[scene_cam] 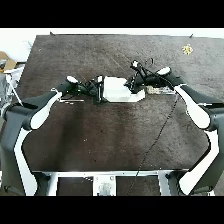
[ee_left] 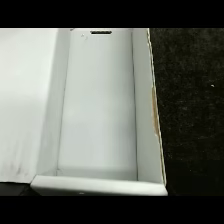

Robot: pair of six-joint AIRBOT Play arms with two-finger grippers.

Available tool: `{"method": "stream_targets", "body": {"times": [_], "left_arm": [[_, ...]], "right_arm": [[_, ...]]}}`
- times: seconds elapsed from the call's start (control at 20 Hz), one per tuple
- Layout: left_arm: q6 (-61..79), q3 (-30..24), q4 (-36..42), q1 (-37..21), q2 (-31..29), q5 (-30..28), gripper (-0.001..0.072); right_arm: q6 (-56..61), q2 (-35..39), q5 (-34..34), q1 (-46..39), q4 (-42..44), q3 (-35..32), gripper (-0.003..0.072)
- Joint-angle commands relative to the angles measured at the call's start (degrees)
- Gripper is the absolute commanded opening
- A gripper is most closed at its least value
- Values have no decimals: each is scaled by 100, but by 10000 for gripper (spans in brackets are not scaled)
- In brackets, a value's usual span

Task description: Fold the box and place the chain.

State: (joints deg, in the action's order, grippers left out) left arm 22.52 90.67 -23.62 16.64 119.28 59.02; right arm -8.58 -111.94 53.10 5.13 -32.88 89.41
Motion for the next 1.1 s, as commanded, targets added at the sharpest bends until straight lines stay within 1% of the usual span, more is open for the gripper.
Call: {"method": "stream_targets", "body": {"times": [0.0,0.2,0.3,0.4,0.45,0.5,0.55,0.6,0.65,0.7,0.75,0.8,1.0,1.05], "left_arm": [[4,-2,2,2,0,-4,269],[4,-2,4,2,0,-2,269],[4,-2,2,2,0,-4,269],[4,-2,2,2,0,-4,269],[4,-2,4,2,0,-4,269],[4,-2,2,2,0,-4,269],[4,-2,4,2,0,-4,269],[4,-2,4,2,0,-2,269],[4,-2,4,2,0,-2,269],[4,-2,4,2,0,-2,269],[4,-2,4,2,0,-4,269],[4,-2,4,2,0,-2,269],[4,-2,4,2,0,-2,269],[4,-2,4,2,0,-2,269]], "right_arm": [[-92,101,7,2,-24,4,20],[-87,667,140,-44,-28,4,21],[-85,1032,614,-166,-33,4,21],[-42,1320,1342,-339,-66,4,26],[20,1423,1698,-415,-210,4,153],[149,1473,1878,-457,-514,4,335],[361,1475,1915,-481,-968,2,447],[439,1447,1906,-481,-1375,-20,471],[413,1419,1829,-479,-1696,-92,472],[319,1362,1729,-479,-1827,-155,474],[186,1270,1622,-479,-1875,-216,578],[186,1176,1528,-470,-1891,-249,602],[-74,820,1440,-256,-1982,-258,599],[-92,778,1394,-166,-1985,-258,563]]}}
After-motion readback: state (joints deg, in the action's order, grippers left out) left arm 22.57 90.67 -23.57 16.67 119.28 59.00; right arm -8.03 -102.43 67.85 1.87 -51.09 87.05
